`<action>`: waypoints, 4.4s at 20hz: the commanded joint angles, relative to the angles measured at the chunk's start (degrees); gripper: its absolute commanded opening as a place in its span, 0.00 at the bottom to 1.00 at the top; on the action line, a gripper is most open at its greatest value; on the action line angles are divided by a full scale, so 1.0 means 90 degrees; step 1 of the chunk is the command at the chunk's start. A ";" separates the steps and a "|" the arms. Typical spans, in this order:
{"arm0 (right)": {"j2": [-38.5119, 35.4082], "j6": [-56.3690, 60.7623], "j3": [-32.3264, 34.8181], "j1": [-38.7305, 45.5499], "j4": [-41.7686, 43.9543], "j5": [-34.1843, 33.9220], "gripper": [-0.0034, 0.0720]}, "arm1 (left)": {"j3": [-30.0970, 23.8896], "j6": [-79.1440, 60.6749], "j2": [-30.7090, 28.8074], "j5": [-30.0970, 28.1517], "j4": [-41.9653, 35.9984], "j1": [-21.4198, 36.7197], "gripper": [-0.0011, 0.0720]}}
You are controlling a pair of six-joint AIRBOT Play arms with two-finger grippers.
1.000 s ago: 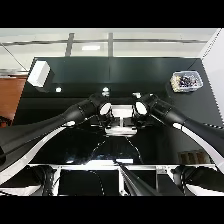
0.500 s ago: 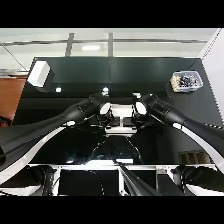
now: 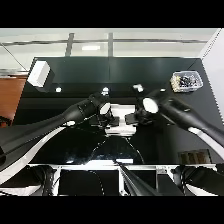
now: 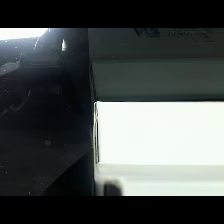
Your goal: Fold the box and place the chain.
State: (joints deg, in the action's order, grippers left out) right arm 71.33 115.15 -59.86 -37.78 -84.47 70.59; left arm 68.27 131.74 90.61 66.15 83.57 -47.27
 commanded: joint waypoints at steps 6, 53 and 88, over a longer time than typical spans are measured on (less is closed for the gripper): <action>-0.1817 -0.0364 0.0204 0.2484 -0.4070 -0.1197 0.47 | 0.0005 0.0007 -0.0002 -0.0007 -0.0010 0.0005 0.05; -0.0243 -0.4996 -0.4233 0.5299 0.3092 0.1630 0.07 | 0.0005 0.0007 -0.0002 0.0015 -0.0029 0.0017 0.05; -0.1217 -0.5340 0.0884 0.3371 0.3215 0.0595 0.52 | 0.0002 0.0007 0.0000 0.0012 -0.0029 0.0017 0.05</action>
State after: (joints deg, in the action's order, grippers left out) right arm 62.52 65.78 -49.95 -13.45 -47.81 67.75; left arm 68.27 131.81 90.61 66.30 83.31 -47.16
